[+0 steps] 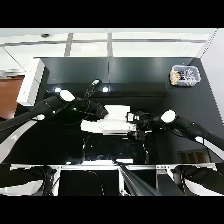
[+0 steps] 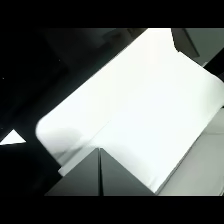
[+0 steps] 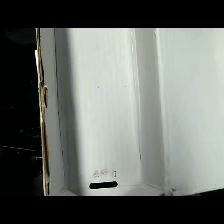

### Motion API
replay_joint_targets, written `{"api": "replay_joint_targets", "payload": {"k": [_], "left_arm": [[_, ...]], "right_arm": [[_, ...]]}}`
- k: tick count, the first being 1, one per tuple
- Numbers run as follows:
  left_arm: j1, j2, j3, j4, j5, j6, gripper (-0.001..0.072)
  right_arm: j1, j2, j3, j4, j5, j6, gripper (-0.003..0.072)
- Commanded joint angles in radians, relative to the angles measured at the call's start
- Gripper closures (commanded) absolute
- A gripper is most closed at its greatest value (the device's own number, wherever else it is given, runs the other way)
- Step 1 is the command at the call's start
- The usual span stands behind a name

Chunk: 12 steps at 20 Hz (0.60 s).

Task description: Fold the box and place the chain.

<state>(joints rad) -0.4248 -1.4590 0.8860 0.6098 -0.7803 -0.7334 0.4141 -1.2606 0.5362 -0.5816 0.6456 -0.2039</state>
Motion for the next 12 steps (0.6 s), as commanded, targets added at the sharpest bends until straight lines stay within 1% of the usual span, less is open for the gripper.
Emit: {"api": "replay_joint_targets", "payload": {"k": [1, 3, 4, 5, 7, 9, 10, 12], "left_arm": [[0.046, 0.097, 0.014, 0.085, -0.049, -0.02, 0.0691], [0.092, 0.214, 0.009, 0.166, -0.092, -0.063, 0.0691], [0.114, 0.276, -0.01, 0.183, -0.105, -0.063, 0.0691], [0.131, 0.331, -0.04, 0.186, -0.108, -0.059, 0.069], [0.154, 0.43, -0.132, 0.182, -0.103, -0.019, 0.0689], [0.154, 0.486, -0.229, 0.159, -0.11, 0.2, 0.0687], [0.148, 0.489, -0.266, 0.174, -0.12, 0.372, 0.0687], [0.141, 0.481, -0.312, 0.194, -0.113, 0.63, 0.0684]], "right_arm": [[0.0, 0.0, 0.0, 0.001, 0.001, 0.002, 0.0512], [0.0, 0.0, 0.0, 0.001, 0.001, 0.002, 0.0511], [0.0, 0.0, 0.0, 0.001, 0.001, 0.002, 0.0512], [0.0, 0.0, 0.0, 0.001, 0.001, 0.002, 0.0512], [0.0, 0.0, 0.0, 0.001, 0.001, 0.002, 0.0512], [0.0, 0.0, 0.0, 0.001, 0.001, 0.002, 0.0511], [0.0, 0.0, 0.0, 0.001, 0.001, 0.002, 0.0511], [0.0, 0.0, 0.0, 0.001, 0.001, 0.002, 0.0512]]}}
